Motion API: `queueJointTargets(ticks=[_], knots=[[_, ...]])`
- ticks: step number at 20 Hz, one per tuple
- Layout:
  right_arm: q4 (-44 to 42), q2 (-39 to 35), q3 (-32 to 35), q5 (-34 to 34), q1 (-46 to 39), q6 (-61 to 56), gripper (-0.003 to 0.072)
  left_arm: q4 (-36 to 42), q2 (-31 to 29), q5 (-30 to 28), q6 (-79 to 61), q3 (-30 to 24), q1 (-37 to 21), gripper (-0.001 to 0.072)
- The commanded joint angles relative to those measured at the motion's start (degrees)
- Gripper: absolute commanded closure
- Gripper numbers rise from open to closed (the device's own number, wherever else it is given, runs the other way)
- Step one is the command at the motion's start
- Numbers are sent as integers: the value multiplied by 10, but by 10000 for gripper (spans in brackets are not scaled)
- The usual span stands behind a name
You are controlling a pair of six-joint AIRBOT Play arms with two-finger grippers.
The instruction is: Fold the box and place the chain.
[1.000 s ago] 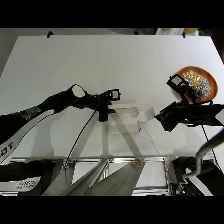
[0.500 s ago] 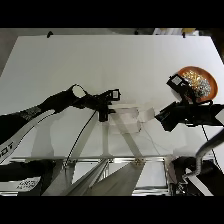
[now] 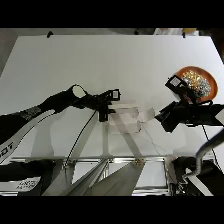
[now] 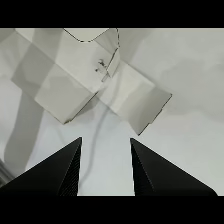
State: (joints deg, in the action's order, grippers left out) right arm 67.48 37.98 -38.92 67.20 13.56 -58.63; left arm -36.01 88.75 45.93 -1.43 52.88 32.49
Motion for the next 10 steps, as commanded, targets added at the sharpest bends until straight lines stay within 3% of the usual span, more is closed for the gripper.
queueJointTargets(ticks=[1, 2, 5, 10], knots=[[-7, 0, 0, 11, 0, 6, 353, 0, 0, 0, 0, 0, 0, 700], [-7, 0, 0, 17, 0, 6, 355, 0, 0, 0, 0, 0, 0, 700], [-7, 0, 0, 48, 0, 6, 471, 0, 0, 0, 0, 0, 0, 700], [-5, 0, 0, 83, 0, 30, 472, 0, 0, 0, 0, 0, 0, 700]])
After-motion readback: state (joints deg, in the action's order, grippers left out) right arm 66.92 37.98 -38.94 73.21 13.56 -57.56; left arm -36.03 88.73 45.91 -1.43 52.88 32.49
